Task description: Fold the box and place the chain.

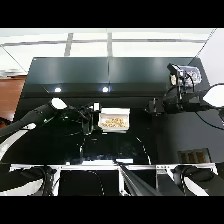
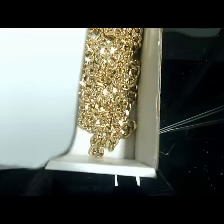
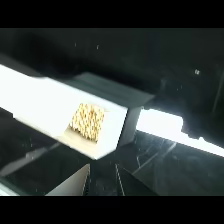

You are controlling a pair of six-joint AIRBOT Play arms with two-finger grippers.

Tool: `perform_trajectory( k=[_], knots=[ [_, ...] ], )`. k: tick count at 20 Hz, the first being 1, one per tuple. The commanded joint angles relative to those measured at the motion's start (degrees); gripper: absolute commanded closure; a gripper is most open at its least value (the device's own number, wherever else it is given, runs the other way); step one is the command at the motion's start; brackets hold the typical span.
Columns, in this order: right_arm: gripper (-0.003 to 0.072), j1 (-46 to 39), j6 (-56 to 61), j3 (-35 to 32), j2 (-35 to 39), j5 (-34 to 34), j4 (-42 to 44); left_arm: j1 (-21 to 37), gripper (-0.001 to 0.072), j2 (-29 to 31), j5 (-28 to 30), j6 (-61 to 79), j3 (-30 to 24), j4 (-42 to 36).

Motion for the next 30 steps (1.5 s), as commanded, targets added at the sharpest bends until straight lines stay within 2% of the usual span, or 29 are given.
perform_trajectory(
  k=[1,3,4,5,8,11,13,16,18,22,30],
  knots=[
    [0.0482,0.46,0.0,0.0,-1.03,-6.14,0.0,-0.28,0.0233,-0.39,0.26,0.0,0.04,-0.66],
    [0.0477,1.81,-0.02,0.0,-3.19,-12.04,1.29,-0.28,0.029,-0.39,0.48,0.17,0.04,-0.68],
    [0.022,2.93,-0.04,0.0,-4.74,-15.28,2.47,-0.28,0.0306,-0.39,0.46,0.17,0.04,-0.66],
    [0.0053,4.28,-0.33,0.0,-6.38,-17.9,3.02,-0.28,0.0306,-0.39,0.44,0.17,0.04,-0.68],
    [0.0056,8.68,-4.24,0.0,-12.87,-22.97,3.02,-0.28,0.0306,-0.39,0.46,0.17,0.04,-0.66],
    [0.0057,11.96,-11.78,0.0,-16.74,-23.47,3.52,-0.28,0.0306,-0.39,0.46,0.17,0.04,-0.66],
    [0.0058,13.33,-21.55,0.07,-16.68,-21.92,3.54,-0.28,0.0306,-0.39,0.46,0.17,0.04,-0.68],
    [0.0058,15.45,-42.36,0.07,-16.65,-18.88,3.85,-0.28,0.0305,-0.39,0.46,0.17,0.04,-0.68],
    [0.0058,16.2,-50.36,0.07,-16.65,-18.62,3.89,-0.28,0.0305,-0.39,0.33,0.15,0.04,-0.66],
    [0.0058,16.76,-56.92,0.0,-16.72,-14.69,6.27,-0.28,0.0305,-0.39,0.26,0.17,0.04,-0.66],
    [0.0058,17.07,-64.35,0.04,-16.85,-14.27,6.43,-0.28,0.0305,-0.39,0.24,0.15,0.04,-0.63]
  ],
)
